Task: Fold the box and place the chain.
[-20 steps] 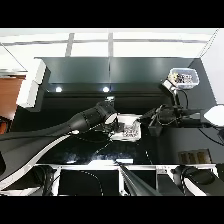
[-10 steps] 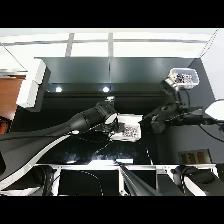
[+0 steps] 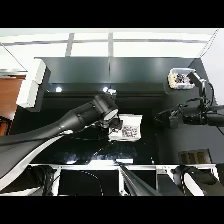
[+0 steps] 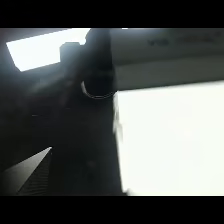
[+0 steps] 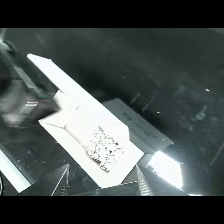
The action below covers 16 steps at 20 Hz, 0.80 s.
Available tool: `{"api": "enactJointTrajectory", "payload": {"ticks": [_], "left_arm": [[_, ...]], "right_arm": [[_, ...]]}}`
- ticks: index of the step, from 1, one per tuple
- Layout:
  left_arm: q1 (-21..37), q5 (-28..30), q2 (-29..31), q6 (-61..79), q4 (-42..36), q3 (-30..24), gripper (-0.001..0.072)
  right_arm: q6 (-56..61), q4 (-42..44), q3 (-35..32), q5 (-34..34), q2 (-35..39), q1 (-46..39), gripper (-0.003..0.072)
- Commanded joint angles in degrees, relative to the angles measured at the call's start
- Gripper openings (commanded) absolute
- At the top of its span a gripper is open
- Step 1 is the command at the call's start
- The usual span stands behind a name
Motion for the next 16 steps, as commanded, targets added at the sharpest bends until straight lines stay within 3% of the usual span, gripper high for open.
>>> {"api": "enactJointTrajectory", "payload": {"ticks": [1, 4, 6, 8, 9, 10, 11, 13, 14, 15, 16], "left_arm": [[0.59, -2.99, 6.84, 15.43, 2.93, 0.74, 0.0642], [5.14, -2.01, 15.39, 27.28, 3.45, -4.37, 0.0641], [11.74, 6.21, 22.27, 32.33, -0.09, -11.93, 0.0641], [21.33, 20.02, 29.49, 42.93, -18.16, -22.40, 0.0637], [26.12, 26.01, 32.63, 55.54, -34.01, -28.72, 0.0632], [29.75, 28.17, 34.73, 70.29, -49.57, -34.45, 0.0633], [32.74, 26.64, 35.58, 85.70, -62.34, -39.63, 0.0632], [34.64, 24.76, 35.12, 106.49, -69.42, -46.16, 0.0633], [34.51, 25.09, 34.77, 115.54, -69.40, -48.13, 0.0642], [34.07, 25.35, 34.27, 125.07, -69.33, -49.48, 0.0713], [33.48, 25.42, 33.48, 132.52, -68.46, -49.96, 0.0711]], "right_arm": [[-0.02, -0.22, 0.07, 0.17, 0.28, -1.03, 0.0500], [0.00, -0.24, 0.07, 0.20, 0.28, -1.03, 0.0501], [0.00, -0.24, 0.07, 0.17, 0.28, -1.03, 0.0500], [0.00, -0.24, 0.07, 0.22, 0.28, -1.03, 0.0500], [0.00, -0.22, 0.07, 0.28, 0.28, -1.01, 0.0500], [0.00, -0.22, 0.07, 0.28, 0.28, -1.01, 0.0501], [0.00, -0.22, 0.07, 0.26, 0.28, -1.01, 0.0500], [0.00, -0.22, 0.07, 0.22, 0.28, -1.01, 0.0500], [0.00, -0.22, 0.07, 0.20, 0.28, -1.01, 0.0500], [0.00, -0.22, 0.07, 0.13, 0.28, -1.01, 0.0500], [0.00, -0.22, 0.07, 0.02, 0.28, -0.98, 0.0501]]}}
